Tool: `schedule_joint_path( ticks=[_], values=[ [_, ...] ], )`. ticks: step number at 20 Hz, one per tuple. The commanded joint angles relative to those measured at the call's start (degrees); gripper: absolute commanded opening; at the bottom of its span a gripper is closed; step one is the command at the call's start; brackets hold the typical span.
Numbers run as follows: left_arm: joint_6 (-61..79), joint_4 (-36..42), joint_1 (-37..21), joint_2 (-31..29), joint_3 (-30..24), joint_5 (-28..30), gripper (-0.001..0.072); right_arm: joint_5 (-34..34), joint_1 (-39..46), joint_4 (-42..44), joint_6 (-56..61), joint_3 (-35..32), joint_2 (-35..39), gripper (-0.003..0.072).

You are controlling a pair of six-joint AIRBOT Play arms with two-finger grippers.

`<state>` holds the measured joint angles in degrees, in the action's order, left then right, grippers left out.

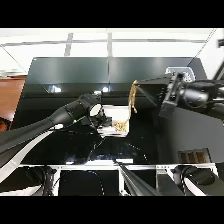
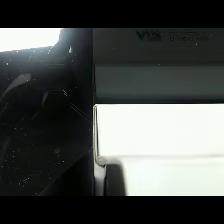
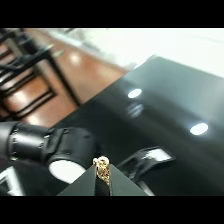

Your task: Fold the box and place the chain.

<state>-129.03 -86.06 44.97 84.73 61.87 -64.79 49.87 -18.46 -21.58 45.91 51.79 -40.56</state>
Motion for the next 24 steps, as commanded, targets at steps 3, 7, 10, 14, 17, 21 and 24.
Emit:
schedule_joint_path(
  ticks=[3, 7, 10, 14, 17, 21, 24],
  values=[
    [0.02, -0.02, 0.00, 0.00, 0.00, 0.02, 0.0027, -0.96, -5.01, -2.14, 2.73, 0.22, -6.84, 0.0014],
    [0.02, -0.02, 0.00, 0.00, 0.00, 0.00, 0.0027, -0.96, -5.01, -9.53, 6.80, -0.79, -8.07, 0.0014],
    [0.02, -0.02, 0.00, 0.00, 0.00, 0.02, 0.0027, -1.03, -5.01, -10.34, 9.62, -3.78, -8.11, 0.0014],
    [0.02, -0.02, 0.00, 0.00, 0.00, 0.09, 0.0027, -1.64, -5.01, -12.68, 14.14, -10.29, -8.20, 0.0015],
    [0.00, -0.02, 0.00, 0.00, 0.00, 0.09, 0.0027, -3.74, -5.31, -12.50, 15.41, -13.62, -8.22, 0.0032],
    [0.00, -0.02, 0.00, 0.00, 0.00, 0.15, 0.0027, -4.35, -4.46, -13.03, 16.00, -13.68, -8.13, 0.0311],
    [0.24, -0.02, 0.00, 0.00, 0.00, 0.44, 0.0027, 0.31, 1.60, -15.65, 15.91, -13.16, -7.30, 0.0310]
  ],
)
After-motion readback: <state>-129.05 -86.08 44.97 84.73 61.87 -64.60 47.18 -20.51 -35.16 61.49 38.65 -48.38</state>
